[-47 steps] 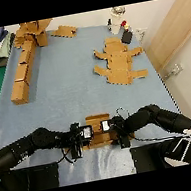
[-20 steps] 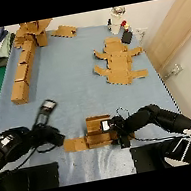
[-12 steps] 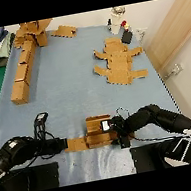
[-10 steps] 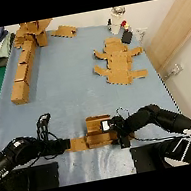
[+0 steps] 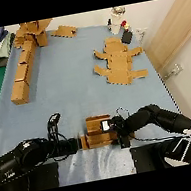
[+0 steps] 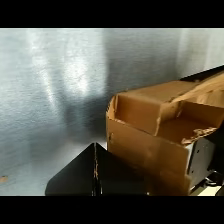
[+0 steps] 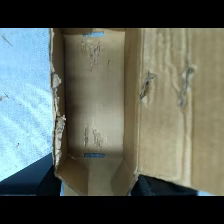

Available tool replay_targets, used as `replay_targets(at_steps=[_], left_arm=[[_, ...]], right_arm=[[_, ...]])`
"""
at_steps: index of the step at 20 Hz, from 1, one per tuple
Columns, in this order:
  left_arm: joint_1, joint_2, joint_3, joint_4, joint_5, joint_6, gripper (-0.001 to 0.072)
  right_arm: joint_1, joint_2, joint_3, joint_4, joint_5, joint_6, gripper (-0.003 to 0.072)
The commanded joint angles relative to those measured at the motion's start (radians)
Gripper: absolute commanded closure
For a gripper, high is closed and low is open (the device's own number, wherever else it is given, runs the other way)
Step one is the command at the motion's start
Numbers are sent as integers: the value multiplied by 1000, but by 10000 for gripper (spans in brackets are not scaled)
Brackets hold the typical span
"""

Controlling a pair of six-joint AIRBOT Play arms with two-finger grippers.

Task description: Fold the box.

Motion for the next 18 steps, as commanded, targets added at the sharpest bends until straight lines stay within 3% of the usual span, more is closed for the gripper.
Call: replay_targets(at_steps=[1,11,12,13,14,15,18], left_arm=[[-11,-2,31,-11,21,2,699],[-9,-2,58,-22,18,30,692],[-9,-2,58,-22,19,30,638],[-9,-2,58,-24,20,28,411],[-9,-2,58,-26,20,28,421],[-9,-2,58,-27,19,28,475],[-8,-2,59,-34,13,25,462]], right_arm=[[0,0,1,0,0,0,166],[0,0,1,0,0,0,166],[0,0,1,0,0,0,166],[0,0,1,0,0,0,166],[0,0,1,0,0,0,166],[0,0,1,0,0,0,166],[0,0,1,0,0,0,166]])
